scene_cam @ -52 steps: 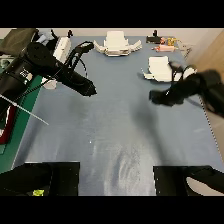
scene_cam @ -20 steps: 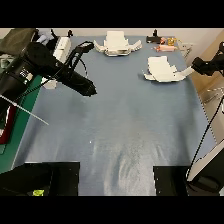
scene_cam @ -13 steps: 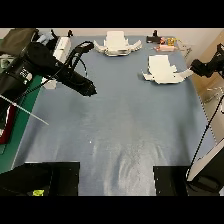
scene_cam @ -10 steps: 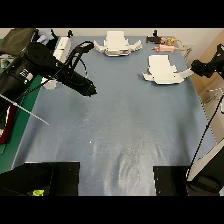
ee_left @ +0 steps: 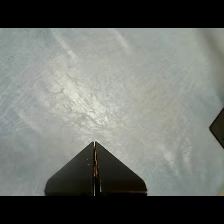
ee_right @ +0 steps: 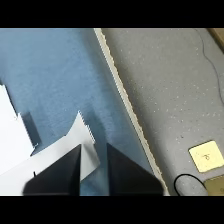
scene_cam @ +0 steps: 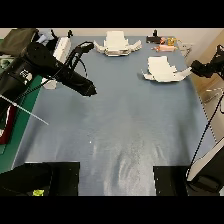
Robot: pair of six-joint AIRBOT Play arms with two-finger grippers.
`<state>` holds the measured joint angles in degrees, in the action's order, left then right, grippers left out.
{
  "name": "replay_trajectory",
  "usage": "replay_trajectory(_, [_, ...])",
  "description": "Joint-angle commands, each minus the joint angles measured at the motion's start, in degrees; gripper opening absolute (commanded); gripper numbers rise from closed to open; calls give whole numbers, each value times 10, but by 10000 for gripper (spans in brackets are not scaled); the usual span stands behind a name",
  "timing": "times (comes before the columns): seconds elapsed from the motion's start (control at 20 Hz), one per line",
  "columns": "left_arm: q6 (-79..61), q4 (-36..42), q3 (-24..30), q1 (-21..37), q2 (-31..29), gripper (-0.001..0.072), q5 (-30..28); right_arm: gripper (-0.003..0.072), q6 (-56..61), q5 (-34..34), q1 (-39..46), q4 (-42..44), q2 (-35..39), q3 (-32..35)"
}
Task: Fold the box.
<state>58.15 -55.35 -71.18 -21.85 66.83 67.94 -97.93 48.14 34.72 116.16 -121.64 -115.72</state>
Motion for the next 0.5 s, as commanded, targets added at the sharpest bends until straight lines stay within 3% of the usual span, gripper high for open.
replay_trajectory(0.0, [0, 1, 0, 0, 0, 15, 0, 139, -18, 48, -1, 15, -2, 0])
replay_trajectory(0.05, [0, 1, 0, 0, 0, 15, 0, 93, -23, 66, -1, 22, -2, -1])
replay_trajectory(0.1, [0, 1, 0, 0, 0, 15, 0, 0, -33, 88, -2, 30, -2, -5])
replay_trajectory(0.45, [0, 1, 0, 0, 0, 15, 0, -1, -99, 215, -12, 144, 56, 8])
